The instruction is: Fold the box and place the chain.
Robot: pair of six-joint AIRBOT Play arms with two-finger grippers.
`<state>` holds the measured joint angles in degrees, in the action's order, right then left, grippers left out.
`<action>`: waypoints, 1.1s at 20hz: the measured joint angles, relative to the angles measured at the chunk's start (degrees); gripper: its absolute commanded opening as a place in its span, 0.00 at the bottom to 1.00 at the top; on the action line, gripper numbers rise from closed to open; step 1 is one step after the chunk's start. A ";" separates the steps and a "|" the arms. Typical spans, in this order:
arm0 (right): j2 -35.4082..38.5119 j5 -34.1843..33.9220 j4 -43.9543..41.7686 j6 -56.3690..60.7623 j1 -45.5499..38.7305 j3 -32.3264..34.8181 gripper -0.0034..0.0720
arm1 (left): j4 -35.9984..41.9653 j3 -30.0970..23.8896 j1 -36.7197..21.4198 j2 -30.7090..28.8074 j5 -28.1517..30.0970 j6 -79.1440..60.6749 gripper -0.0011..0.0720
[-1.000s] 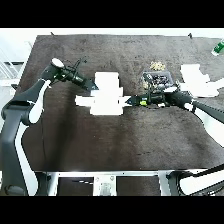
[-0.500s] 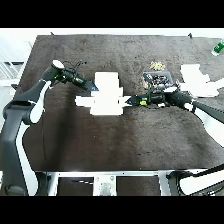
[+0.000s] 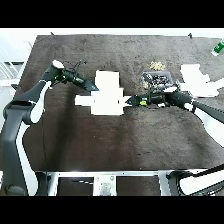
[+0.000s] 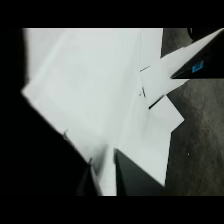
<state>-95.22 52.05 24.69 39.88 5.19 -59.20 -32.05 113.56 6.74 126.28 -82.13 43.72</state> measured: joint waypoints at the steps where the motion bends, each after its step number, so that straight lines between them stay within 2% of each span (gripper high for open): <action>1: 0.00 0.00 0.00 -0.02 0.00 0.02 0.06 | 0.09 0.00 0.00 0.00 0.02 -0.04 0.25; 3: 0.00 0.00 0.00 -0.04 0.00 0.00 0.06 | 0.22 0.00 0.00 0.00 0.09 -0.11 0.25; 5: 0.00 0.00 0.00 -0.07 0.00 0.00 0.06 | 0.35 0.00 0.00 0.00 0.15 -0.26 0.04; 6: 0.00 -0.02 0.00 -0.09 0.02 0.00 0.06 | 0.61 0.00 0.00 0.00 -0.02 -0.46 0.04; 7: 0.00 -0.02 0.02 -0.09 0.02 0.00 0.15 | 0.61 0.02 0.00 -0.02 -0.02 -0.61 0.04; 8: 0.00 -0.02 0.02 -0.11 0.02 0.00 0.33 | 0.59 0.00 0.02 -0.02 -0.02 -1.05 0.04; 9: 0.00 -0.04 0.04 -0.15 0.00 0.00 0.38 | 0.50 0.02 0.04 -0.02 -0.22 -1.90 0.04; 13: 0.02 0.35 0.02 -0.11 -0.79 0.00 0.38 | 0.70 0.00 0.02 0.00 -2.08 -7.98 0.04; 15: 0.37 1.57 -0.02 -0.11 -2.05 0.00 0.47 | 1.31 0.00 0.02 -0.11 -3.72 -12.61 0.03; 16: 0.68 2.19 -0.07 -0.11 -3.04 0.02 0.48 | 1.81 0.00 0.02 -0.17 -4.48 -15.13 0.03; 22: 3.63 4.13 -0.74 -0.09 -10.29 0.00 0.48 | 3.96 -1.42 0.04 -2.58 -5.90 -29.64 0.03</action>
<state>-91.59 56.18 23.94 39.79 -5.10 -59.20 -28.10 112.14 6.79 123.70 -88.03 14.09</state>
